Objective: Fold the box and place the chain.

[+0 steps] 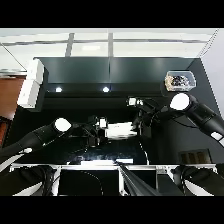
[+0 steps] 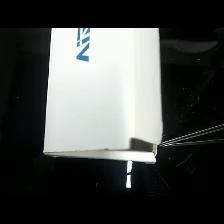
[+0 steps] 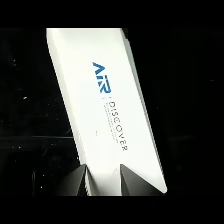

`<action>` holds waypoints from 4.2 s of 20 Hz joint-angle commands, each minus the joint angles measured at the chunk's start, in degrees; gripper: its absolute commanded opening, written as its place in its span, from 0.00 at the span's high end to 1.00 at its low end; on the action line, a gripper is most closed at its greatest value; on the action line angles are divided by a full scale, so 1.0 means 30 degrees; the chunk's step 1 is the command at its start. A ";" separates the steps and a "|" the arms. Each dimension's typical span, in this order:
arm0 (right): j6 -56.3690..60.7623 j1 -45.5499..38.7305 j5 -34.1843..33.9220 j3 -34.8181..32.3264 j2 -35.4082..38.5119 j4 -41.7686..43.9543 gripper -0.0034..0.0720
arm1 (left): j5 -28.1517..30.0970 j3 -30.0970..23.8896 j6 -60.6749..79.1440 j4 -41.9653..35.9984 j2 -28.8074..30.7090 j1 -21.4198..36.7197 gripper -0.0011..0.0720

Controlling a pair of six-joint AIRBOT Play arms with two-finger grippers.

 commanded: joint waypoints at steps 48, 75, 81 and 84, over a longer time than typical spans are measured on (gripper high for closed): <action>0.5799 -0.0838 0.3628 0.0138 0.1180 0.1100 0.63 | -0.0029 0.0007 0.0022 -0.0007 0.0000 -0.0015 0.53; 1.2007 -0.1158 -0.1056 -0.3075 -0.3424 0.7519 0.94 | 0.0007 0.0007 0.0029 -0.0015 0.0000 0.0000 0.53; 1.2007 -0.3570 0.2047 -0.0284 -0.1173 0.7162 0.94 | -0.0182 0.0007 -0.0503 0.0015 0.0051 0.0007 0.53; 1.2517 -0.6054 0.3162 0.1013 0.0889 0.6703 0.94 | 0.0022 0.0015 -0.1086 0.0656 0.0678 0.0015 0.02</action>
